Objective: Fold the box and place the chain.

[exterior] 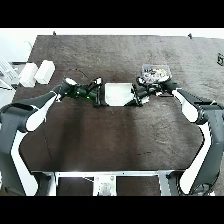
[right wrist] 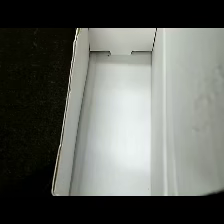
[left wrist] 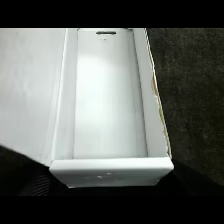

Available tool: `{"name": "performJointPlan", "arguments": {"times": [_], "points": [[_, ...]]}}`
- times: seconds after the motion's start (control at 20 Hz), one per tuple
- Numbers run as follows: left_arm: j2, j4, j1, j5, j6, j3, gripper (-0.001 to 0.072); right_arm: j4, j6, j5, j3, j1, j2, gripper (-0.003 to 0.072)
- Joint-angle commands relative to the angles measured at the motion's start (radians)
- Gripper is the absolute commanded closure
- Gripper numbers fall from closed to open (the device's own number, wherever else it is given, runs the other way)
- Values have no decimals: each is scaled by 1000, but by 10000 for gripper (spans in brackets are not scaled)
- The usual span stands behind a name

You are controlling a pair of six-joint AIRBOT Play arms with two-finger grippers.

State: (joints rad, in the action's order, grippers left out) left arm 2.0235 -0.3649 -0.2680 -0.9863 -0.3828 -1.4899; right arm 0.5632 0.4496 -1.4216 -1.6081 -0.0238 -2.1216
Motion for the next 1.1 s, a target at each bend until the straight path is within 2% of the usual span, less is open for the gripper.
{"name": "performJointPlan", "arguments": {"times": [0.0,1.0,1.05], "points": [[10,21,-2,10,-20,-1,7,2,0,-5,0,0,0,308],[11,61,-39,62,-63,-1,9,2,0,-5,0,0,0,308],[11,61,-39,63,-63,-1,124,2,0,-5,0,0,0,308]]}}
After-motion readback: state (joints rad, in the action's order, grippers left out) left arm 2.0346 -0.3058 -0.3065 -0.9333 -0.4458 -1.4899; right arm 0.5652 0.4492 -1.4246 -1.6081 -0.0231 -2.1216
